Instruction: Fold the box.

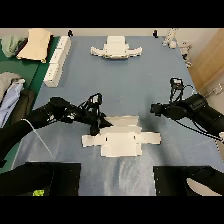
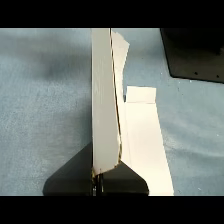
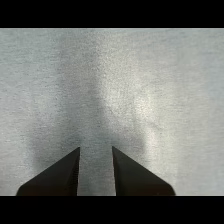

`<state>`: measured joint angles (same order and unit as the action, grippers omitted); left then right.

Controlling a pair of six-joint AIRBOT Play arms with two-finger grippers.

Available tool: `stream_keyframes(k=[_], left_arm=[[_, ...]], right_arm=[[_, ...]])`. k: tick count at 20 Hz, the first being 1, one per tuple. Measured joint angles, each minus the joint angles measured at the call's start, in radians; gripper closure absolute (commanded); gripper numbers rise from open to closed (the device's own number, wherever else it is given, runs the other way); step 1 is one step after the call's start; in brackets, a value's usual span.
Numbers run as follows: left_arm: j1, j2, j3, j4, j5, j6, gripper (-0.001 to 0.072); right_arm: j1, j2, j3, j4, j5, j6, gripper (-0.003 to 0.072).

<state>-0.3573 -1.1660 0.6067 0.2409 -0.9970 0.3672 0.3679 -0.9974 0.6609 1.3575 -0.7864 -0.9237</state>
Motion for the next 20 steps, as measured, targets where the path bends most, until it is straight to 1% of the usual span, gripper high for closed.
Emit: stream_keyframes(k=[3,8,10,14,17,20], left_arm=[[-0.016,0.006,0.005,0.013,0.012,0.010,0.0697],[-0.060,0.018,-0.006,0.020,0.078,0.037,0.0700],[-0.079,0.039,-0.034,0.007,0.113,0.059,0.0700],[-0.098,0.116,-0.108,-0.022,0.188,0.085,0.0697],[-0.102,0.146,-0.145,-0.030,0.215,0.092,0.0696],[-0.104,0.149,-0.164,-0.035,0.224,0.094,0.0695]], right_arm=[[0.000,0.000,0.000,0.000,0.000,0.000,0.0379],[0.000,0.000,0.000,0.004,0.000,0.000,0.0379],[0.000,0.000,0.000,0.006,0.000,0.000,0.0380],[0.000,0.000,0.000,0.008,0.000,0.000,0.0380],[0.000,0.000,0.000,0.011,0.000,0.000,0.0379],[0.000,0.000,0.000,0.011,0.000,0.000,0.0380]])
